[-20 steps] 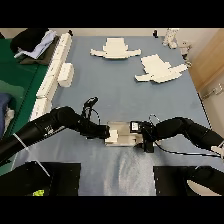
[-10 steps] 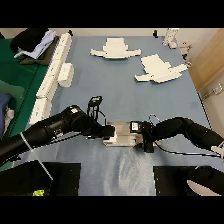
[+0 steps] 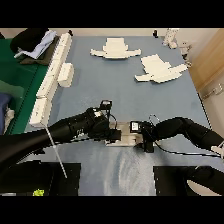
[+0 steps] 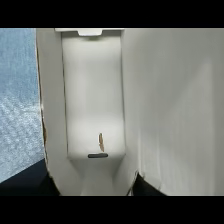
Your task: Fold the box.
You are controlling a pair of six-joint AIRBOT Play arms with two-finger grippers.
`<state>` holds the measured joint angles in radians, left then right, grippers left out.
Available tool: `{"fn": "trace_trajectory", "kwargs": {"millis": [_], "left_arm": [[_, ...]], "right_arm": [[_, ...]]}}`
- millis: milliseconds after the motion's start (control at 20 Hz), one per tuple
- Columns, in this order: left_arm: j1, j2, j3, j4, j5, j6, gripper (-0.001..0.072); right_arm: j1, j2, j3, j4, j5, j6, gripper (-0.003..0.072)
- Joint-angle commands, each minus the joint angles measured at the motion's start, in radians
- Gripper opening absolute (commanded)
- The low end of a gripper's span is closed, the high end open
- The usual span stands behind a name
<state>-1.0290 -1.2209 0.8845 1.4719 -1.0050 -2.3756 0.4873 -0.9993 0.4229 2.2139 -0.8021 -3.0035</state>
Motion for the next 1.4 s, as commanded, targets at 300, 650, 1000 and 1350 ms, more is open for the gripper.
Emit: {"fn": "trace_trajectory", "kwargs": {"millis": [300, 650, 1000, 1350], "left_arm": [[-0.025, -0.118, 0.099, 0.097, -0.068, -0.087, 0.0404], [-0.031, -0.129, 0.100, 0.096, -0.090, -0.109, 0.0015], [-0.031, -0.128, 0.100, 0.092, -0.117, -0.107, 0.0029], [-0.031, -0.128, 0.100, 0.092, -0.113, -0.109, 0.0503]], "right_arm": [[0.001, 0.000, 0.000, 0.000, 0.000, 0.000, 0.0566], [0.001, 0.000, 0.000, 0.000, 0.000, 0.000, 0.0567], [0.001, 0.000, 0.000, 0.000, 0.000, 0.000, 0.0566], [0.001, 0.000, 0.000, 0.000, 0.000, 0.000, 0.0566]]}}
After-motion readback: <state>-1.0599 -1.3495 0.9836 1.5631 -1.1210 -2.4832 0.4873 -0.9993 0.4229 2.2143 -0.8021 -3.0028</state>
